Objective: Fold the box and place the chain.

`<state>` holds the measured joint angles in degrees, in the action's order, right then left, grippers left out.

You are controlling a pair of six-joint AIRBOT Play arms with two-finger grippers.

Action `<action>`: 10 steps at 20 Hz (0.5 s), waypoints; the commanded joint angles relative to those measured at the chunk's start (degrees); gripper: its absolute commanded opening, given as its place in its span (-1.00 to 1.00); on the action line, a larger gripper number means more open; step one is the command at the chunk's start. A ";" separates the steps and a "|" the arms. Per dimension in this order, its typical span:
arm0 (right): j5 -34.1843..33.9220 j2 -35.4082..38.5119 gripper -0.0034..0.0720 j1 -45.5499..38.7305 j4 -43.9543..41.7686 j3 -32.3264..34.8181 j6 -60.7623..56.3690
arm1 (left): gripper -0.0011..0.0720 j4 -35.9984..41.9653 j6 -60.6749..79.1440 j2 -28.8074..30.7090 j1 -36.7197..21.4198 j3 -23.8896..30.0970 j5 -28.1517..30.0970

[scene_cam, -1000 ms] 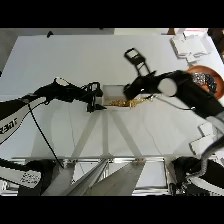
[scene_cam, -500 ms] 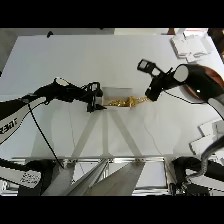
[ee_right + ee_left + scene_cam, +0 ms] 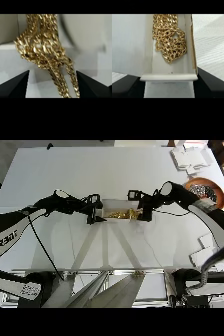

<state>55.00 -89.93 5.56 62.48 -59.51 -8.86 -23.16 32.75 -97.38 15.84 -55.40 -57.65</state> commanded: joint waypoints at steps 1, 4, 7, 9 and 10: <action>-2.14 -1.70 0.78 1.16 -1.88 0.13 2.08 | -0.05 0.00 0.02 -0.02 -0.02 0.00 0.00; -1.75 -1.73 -0.52 1.27 -0.85 0.13 0.52 | -0.05 0.00 0.02 -0.02 -0.02 0.00 0.00; 0.11 -1.73 -0.89 1.27 1.40 0.13 -5.57 | -0.05 0.00 0.02 -0.02 -0.02 0.00 0.00; 0.79 -1.33 -0.89 1.27 3.65 0.13 -10.97 | -0.05 0.00 0.02 -0.02 -0.02 0.00 0.00; 0.94 -0.72 -0.89 1.27 4.11 0.13 -13.29 | -0.05 0.00 0.02 -0.02 -0.02 0.00 0.00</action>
<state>54.33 -91.29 6.79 63.61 -59.42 -15.22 -23.16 32.77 -97.41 15.84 -55.40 -57.65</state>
